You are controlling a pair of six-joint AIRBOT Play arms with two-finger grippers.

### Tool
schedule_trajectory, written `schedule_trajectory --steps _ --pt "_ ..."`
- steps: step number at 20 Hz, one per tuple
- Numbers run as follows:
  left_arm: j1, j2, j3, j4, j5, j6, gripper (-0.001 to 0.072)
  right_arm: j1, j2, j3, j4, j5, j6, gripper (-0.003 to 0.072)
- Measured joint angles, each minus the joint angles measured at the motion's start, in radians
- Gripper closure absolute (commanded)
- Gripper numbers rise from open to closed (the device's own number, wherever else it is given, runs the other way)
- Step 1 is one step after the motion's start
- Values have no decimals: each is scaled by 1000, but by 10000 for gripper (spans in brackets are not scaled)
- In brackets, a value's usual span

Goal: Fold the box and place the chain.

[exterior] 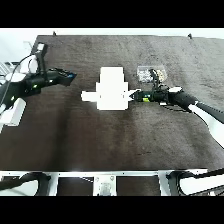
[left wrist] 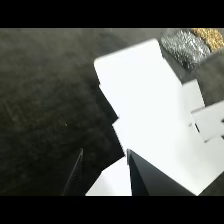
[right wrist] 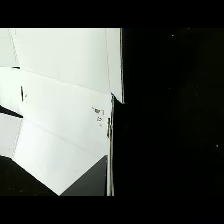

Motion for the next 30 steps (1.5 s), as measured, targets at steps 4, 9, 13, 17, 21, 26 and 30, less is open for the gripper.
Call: schedule_trajectory --steps 4,9,13,17,21,26,30 --pt "0 -160 179 109 -79 -119 356 0 0 0 0 -3 0 685" --pt "-27 -226 272 114 -108 -201 211 2 0 -7 6 -3 0 685" --pt "-90 -331 435 282 -170 -339 212 3 0 -13 11 -6 0 685" --pt "-122 -481 642 386 -280 -447 211 3 0 -14 13 -7 -1 684" --pt "-134 -639 843 418 -405 -505 212 3 0 -14 14 -8 -1 684" --pt "-140 -755 947 391 -480 -512 212 3 0 -14 14 -9 -6 684" --pt "-143 -796 966 309 -498 -464 212 8 0 -14 14 -9 -7 684"
